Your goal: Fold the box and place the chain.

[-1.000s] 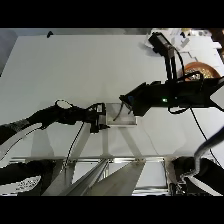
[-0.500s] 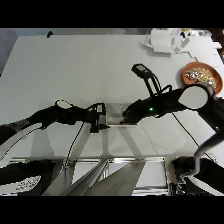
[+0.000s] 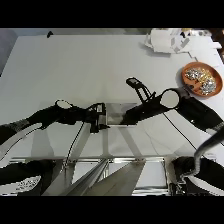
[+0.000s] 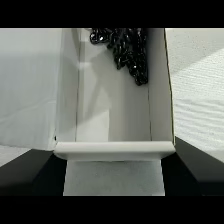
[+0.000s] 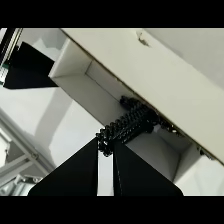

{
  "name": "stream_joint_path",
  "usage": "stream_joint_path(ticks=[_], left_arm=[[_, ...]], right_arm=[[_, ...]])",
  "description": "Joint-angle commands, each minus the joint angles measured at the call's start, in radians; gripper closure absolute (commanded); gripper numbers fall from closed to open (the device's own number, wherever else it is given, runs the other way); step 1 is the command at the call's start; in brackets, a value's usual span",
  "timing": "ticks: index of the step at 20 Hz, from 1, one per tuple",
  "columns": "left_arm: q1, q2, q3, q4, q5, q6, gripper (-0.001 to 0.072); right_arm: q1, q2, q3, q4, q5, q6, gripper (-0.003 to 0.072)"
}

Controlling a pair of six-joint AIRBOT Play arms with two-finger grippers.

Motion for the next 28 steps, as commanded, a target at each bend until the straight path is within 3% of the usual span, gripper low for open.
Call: stream_joint_path(ticks=[1,2,4,6,9,13,16,19,21,24,28], left_arm=[[0.000,0.000,0.000,0.000,0.000,0.000,0.0500],[0.000,0.000,0.000,0.000,0.000,0.000,0.0501],[0.000,0.000,0.000,0.000,0.000,0.000,0.0501],[0.000,0.000,0.000,0.000,0.000,0.000,0.0501],[0.000,0.000,0.000,0.000,0.000,0.000,0.0501],[0.000,0.000,0.000,0.000,0.000,0.000,0.0500],[0.000,0.000,0.000,0.000,0.000,0.000,0.0501],[0.000,0.000,0.000,0.000,0.000,0.000,0.0501],[0.000,0.000,0.000,0.000,0.000,0.000,0.0501],[0.000,0.000,0.000,0.000,0.000,0.000,0.0501],[0.000,0.000,0.000,0.000,0.000,0.000,0.0501]], right_arm=[[0.033,-0.039,-0.004,0.003,-0.074,0.000,0.0670],[0.050,-0.042,-0.004,0.003,-0.104,0.000,0.0663],[0.061,-0.042,-0.004,0.007,-0.153,0.009,0.0570],[0.055,-0.039,-0.004,0.006,-0.155,0.011,0.0568],[0.016,0.003,0.000,0.006,-0.084,0.010,0.0568],[-0.150,0.124,0.033,-0.017,0.061,0.007,0.0570],[-0.303,0.179,0.033,-0.166,0.093,0.008,0.0581],[-0.425,0.140,0.032,-0.341,0.087,0.043,0.0579],[-0.477,0.086,0.031,-0.357,0.066,0.045,0.0530],[-0.487,-0.009,0.031,-0.354,0.011,0.045,0.0375],[-0.487,-0.124,0.031,-0.354,-0.058,0.045,0.0366]])
